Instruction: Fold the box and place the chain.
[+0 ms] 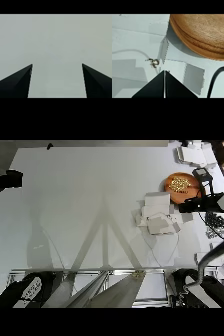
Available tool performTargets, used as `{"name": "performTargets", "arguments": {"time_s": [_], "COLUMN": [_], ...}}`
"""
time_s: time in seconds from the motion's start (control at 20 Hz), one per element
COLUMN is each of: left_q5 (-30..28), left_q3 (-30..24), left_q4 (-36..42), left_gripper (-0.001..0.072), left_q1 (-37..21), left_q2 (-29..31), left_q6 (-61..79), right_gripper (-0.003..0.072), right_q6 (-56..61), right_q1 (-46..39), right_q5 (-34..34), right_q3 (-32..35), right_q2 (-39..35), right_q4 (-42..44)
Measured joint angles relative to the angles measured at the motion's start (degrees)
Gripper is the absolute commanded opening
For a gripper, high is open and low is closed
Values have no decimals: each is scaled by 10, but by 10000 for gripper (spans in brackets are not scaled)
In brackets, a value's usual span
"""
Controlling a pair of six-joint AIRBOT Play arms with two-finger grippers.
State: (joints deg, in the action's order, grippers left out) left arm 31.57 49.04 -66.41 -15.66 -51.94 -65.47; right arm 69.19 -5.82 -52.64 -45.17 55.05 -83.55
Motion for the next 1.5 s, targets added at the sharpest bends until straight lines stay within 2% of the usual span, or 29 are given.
{"name": "performTargets", "arguments": {"time_s": [0.2,0.25,0.3,0.35,0.6,0.65,0.75,0.8,1.1,1.4,1.5], "left_q5": [0,0,0,0,0,0,0,0,0,0,0], "left_q3": [0,0,0,0,0,0,0,0,0,0,0], "left_q4": [0,0,0,0,0,0,0,0,0,0,0], "left_gripper": [694,694,694,694,694,694,694,694,694,694,694], "left_q1": [0,0,0,0,0,0,0,0,0,0,0], "left_q2": [0,0,0,0,0,0,0,0,0,0,0], "left_q6": [0,0,0,0,0,0,0,0,0,0,0], "right_gripper": [16,59,232,317,370,411,418,464,478,474,434], "right_q6": [0,0,0,0,81,97,119,124,103,64,59], "right_q1": [0,0,0,0,-3,-9,-26,-37,-94,-105,-106], "right_q5": [14,16,17,20,22,18,-3,-16,-66,-134,-147], "right_q3": [0,0,0,0,0,0,0,0,-19,-109,-129], "right_q2": [0,0,0,0,1,3,15,23,85,199,235], "right_q4": [3,4,3,0,-104,-123,-145,-152,-114,-86,-79]}}
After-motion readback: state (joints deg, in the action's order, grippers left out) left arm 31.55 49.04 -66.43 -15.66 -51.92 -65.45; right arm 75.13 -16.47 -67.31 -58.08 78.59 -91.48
